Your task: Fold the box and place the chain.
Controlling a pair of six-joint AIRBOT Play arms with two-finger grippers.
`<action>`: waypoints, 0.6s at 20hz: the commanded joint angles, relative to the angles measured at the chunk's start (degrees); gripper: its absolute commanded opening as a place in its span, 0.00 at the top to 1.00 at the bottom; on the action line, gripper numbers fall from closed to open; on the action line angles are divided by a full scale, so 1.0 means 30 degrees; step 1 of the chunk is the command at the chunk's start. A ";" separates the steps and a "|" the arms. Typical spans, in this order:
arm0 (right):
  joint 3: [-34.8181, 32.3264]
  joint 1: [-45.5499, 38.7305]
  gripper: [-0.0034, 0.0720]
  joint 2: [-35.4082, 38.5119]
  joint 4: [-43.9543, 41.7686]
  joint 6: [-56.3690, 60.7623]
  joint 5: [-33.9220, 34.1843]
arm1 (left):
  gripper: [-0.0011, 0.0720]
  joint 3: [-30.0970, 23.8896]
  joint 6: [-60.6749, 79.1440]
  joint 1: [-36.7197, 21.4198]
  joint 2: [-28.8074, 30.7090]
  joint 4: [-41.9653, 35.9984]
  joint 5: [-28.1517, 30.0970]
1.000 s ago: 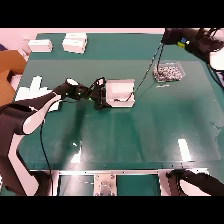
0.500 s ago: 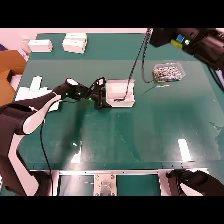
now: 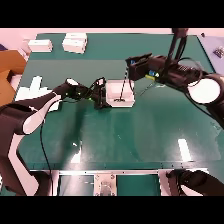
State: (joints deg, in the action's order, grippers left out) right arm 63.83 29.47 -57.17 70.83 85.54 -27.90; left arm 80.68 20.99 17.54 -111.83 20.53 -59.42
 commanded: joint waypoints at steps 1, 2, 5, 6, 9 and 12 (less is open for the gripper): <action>-0.1239 0.0255 0.94 -0.0474 -0.0211 0.0393 -0.0007 | 0.27 0.0000 0.0007 -0.0007 -0.0007 0.0000 0.0000; -0.1450 0.0255 0.94 -0.0809 -0.0240 0.0430 -0.0007 | 0.27 0.0000 0.0007 -0.0007 -0.0007 0.0000 0.0000; -0.1639 0.0262 0.95 -0.2288 -0.0474 0.0415 0.0124 | 0.27 0.0000 0.0007 -0.0007 -0.0007 0.0000 -0.0007; -0.1639 0.0270 0.95 -0.2798 -0.0481 0.0415 0.0415 | 0.27 0.0000 0.0007 -0.0007 -0.0007 0.0000 0.0000; -0.1654 0.0532 0.95 -0.4284 -0.0765 0.0408 0.0787 | 0.27 0.0000 0.0007 -0.0007 -0.0007 0.0000 -0.0007; -0.1661 0.0874 0.94 -0.5464 -0.0831 0.0415 0.0787 | 0.27 0.0000 0.0007 -0.0007 -0.0007 0.0000 -0.0007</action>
